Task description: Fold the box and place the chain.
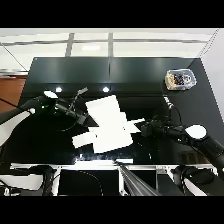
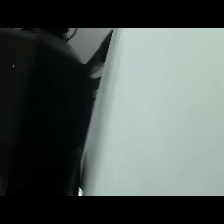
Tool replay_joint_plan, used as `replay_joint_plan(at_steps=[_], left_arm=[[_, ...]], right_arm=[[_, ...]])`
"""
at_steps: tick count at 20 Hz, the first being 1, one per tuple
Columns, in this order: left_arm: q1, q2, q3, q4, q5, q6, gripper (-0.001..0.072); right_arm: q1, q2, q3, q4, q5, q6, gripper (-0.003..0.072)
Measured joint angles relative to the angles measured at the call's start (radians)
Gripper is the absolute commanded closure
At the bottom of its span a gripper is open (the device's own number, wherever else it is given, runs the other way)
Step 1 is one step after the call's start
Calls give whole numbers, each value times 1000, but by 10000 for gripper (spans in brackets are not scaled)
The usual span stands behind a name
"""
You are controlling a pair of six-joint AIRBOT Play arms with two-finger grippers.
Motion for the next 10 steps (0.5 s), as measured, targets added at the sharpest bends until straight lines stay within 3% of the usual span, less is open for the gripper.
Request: replay_joint_plan(at_steps=[2,3,5,6,7,10], left_arm=[[-3,-26,16,5,-27,13,508],[-6,-41,26,5,-37,15,628],[-12,-65,48,10,-61,23,680],[-14,-73,60,14,-80,23,681],[-16,-79,69,23,-81,23,682],[-18,-80,92,50,-94,26,684]], right_arm=[[0,0,0,-1,0,4,671],[0,0,0,-1,0,7,671],[0,0,0,-2,0,8,648],[0,0,0,-2,0,14,392],[-3,0,0,-6,-3,19,59],[-60,0,16,-63,34,57,50]])
